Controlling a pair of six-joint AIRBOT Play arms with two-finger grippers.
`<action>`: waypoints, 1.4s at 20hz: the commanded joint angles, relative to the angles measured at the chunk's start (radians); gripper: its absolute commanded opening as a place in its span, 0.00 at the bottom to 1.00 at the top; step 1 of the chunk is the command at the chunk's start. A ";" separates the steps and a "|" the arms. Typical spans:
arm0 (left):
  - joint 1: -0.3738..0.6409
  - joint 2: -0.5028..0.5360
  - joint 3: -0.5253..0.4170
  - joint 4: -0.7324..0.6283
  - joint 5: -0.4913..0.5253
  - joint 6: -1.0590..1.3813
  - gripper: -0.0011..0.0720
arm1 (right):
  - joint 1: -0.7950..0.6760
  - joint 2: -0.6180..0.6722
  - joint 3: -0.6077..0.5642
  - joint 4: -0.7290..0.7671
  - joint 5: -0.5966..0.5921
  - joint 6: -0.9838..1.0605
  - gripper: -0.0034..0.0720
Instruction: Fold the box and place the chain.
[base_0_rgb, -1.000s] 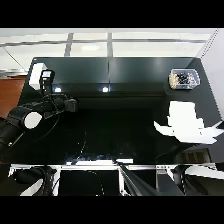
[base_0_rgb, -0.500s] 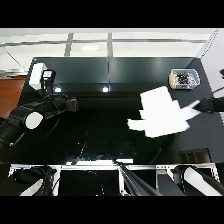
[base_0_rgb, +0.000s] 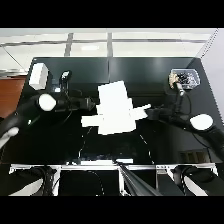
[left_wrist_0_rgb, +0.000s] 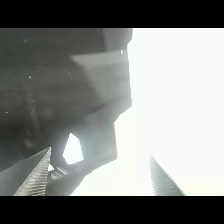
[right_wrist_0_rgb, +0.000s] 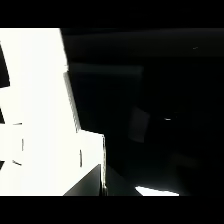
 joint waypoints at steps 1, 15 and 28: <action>0.174 -0.240 0.146 -0.552 -0.316 0.335 0.96 | 0.154 -0.026 -0.047 0.042 -0.158 0.032 0.07; 0.153 -0.613 0.430 -0.409 -0.867 0.645 0.68 | 0.160 -0.036 -0.047 0.043 -0.126 0.032 0.07; 0.111 -0.662 0.628 -0.282 -0.988 0.570 0.04 | -0.007 0.010 0.143 -0.270 0.146 -0.024 0.99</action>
